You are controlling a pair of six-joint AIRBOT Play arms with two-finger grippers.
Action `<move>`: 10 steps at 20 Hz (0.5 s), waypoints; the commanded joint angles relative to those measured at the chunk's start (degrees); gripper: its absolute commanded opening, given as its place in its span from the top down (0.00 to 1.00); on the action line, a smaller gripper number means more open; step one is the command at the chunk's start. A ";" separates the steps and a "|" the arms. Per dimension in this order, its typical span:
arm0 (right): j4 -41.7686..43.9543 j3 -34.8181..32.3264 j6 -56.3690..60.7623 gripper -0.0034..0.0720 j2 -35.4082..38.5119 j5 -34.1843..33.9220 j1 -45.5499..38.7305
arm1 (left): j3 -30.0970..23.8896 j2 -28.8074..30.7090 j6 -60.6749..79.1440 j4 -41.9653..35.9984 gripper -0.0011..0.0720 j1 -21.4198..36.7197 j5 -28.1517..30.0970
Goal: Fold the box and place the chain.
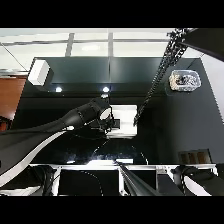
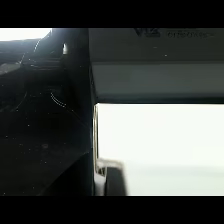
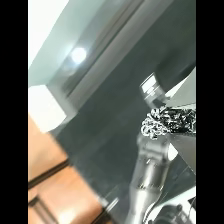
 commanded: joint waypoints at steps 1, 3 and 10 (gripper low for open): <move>5.92 0.07 -0.92 0.94 0.04 -2.38 0.04 | 0.02 0.00 0.00 0.02 0.95 0.04 0.00; 7.45 0.07 -1.38 0.94 0.04 -2.95 0.04 | 0.02 0.00 0.00 0.02 0.95 0.04 0.02; 6.47 -0.17 -1.33 0.94 0.02 -1.57 0.09 | 0.02 0.00 0.00 0.02 0.95 0.04 0.04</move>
